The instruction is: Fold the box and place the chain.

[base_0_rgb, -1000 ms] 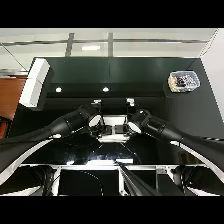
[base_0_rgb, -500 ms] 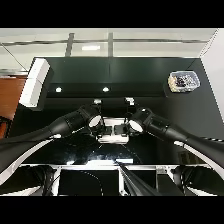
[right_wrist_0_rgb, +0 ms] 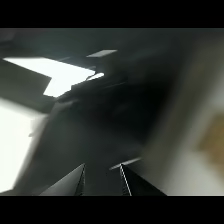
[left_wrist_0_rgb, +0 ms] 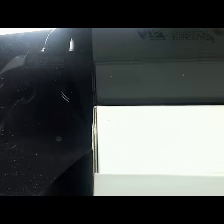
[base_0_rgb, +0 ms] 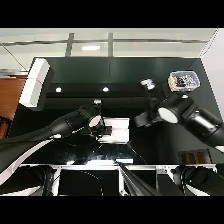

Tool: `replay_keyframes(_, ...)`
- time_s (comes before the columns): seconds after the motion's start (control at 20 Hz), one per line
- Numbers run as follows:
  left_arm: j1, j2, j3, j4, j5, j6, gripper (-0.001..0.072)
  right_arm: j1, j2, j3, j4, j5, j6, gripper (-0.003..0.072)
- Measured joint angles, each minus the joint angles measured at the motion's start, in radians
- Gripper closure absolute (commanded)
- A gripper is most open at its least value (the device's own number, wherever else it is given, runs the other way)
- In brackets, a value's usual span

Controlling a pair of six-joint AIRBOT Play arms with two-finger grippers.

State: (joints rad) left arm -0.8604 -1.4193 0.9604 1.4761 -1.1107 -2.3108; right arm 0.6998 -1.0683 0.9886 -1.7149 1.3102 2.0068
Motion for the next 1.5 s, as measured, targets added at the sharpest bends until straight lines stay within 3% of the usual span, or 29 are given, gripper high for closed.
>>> replay_keyframes(0.1, 0.000, 0.000, 0.000, 0.000, 0.000, 0.000, 0.0680, -0.090, 0.017, -0.037, -0.171, -0.019, -0.019, 0.0394)
replay_keyframes(0.15, 0.000, 0.000, 0.000, 0.000, 0.000, -0.001, 0.0680, -0.147, 0.020, -0.061, -0.225, -0.056, -0.019, 0.0237)
replay_keyframes(0.2, 0.000, 0.000, 0.000, 0.000, 0.000, -0.001, 0.0680, -0.220, 0.021, -0.087, -0.269, -0.106, -0.006, 0.0004)
replay_keyframes(0.4, 0.000, 0.000, 0.000, 0.000, 0.000, -0.001, 0.0680, -0.510, -0.046, -0.109, -0.238, -0.306, 0.040, 0.0005)
replay_keyframes(0.6, 0.000, 0.000, 0.000, 0.000, 0.000, -0.001, 0.0680, -0.711, -0.206, 0.073, -0.066, -0.403, 0.043, 0.0005)
replay_keyframes(0.85, 0.000, 0.000, 0.000, 0.000, 0.000, -0.001, 0.0680, -0.829, -0.491, 0.440, 0.018, -0.244, 0.138, 0.0005)
replay_keyframes(1.0, 0.000, 0.000, 0.000, 0.000, 0.000, -0.001, 0.0680, -0.864, -0.629, 0.594, 0.036, -0.184, 0.209, 0.0005)
replay_keyframes(1.15, 0.000, 0.000, 0.000, 0.000, -0.006, -0.001, 0.0680, -0.895, -0.734, 0.688, 0.056, -0.173, 0.262, 0.0006)
replay_keyframes(1.4, 0.000, 0.000, 0.000, 0.000, -0.021, -0.001, 0.0680, -0.927, -0.835, 0.745, 0.082, -0.216, 0.307, 0.0012)
replay_keyframes(1.45, 0.000, 0.000, 0.000, 0.000, -0.023, -0.001, 0.0680, -0.930, -0.848, 0.751, 0.085, -0.226, 0.311, 0.0225)
replay_keyframes(1.5, 0.000, 0.000, 0.000, 0.000, -0.023, -0.001, 0.0680, -0.933, -0.859, 0.754, 0.085, -0.229, 0.315, 0.0264)
